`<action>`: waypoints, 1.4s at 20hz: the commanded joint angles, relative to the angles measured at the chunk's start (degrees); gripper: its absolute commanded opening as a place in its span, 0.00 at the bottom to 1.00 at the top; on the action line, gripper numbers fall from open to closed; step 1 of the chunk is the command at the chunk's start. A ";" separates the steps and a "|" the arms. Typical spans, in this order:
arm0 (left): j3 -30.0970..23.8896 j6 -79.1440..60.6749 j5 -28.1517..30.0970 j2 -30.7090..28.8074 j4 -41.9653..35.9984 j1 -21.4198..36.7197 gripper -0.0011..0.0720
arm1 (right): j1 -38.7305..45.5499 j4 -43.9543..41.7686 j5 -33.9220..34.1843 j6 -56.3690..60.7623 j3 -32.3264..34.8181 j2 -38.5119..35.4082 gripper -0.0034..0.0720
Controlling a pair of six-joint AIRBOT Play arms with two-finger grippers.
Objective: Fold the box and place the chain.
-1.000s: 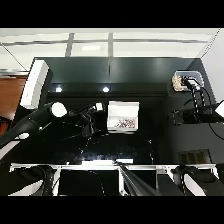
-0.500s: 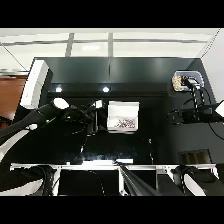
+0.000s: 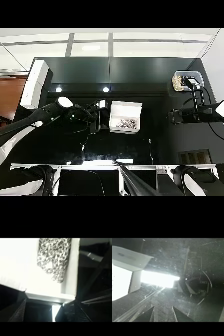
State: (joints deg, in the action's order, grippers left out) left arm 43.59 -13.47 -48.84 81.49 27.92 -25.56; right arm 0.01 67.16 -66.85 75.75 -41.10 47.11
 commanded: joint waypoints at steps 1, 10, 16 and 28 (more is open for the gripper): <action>0.22 0.02 0.83 0.20 1.62 -0.04 1.00 | -0.02 -0.07 0.02 0.04 0.00 -0.04 0.41; 3.65 -0.02 0.35 2.99 1.36 -1.97 0.99 | 0.00 0.00 0.00 -0.11 0.00 -0.04 0.41; 5.97 0.00 -4.55 5.07 3.63 -3.37 0.97 | 0.00 0.02 0.11 -0.44 0.00 -0.04 0.41; 5.97 3.28 -4.09 5.07 4.59 -3.39 0.79 | -2.89 -12.72 11.74 -11.87 -3.02 4.57 0.97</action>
State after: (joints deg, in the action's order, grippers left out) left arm 49.52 -11.81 -53.15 86.52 32.36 -28.93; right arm -1.41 58.11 -59.44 67.51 -42.33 49.21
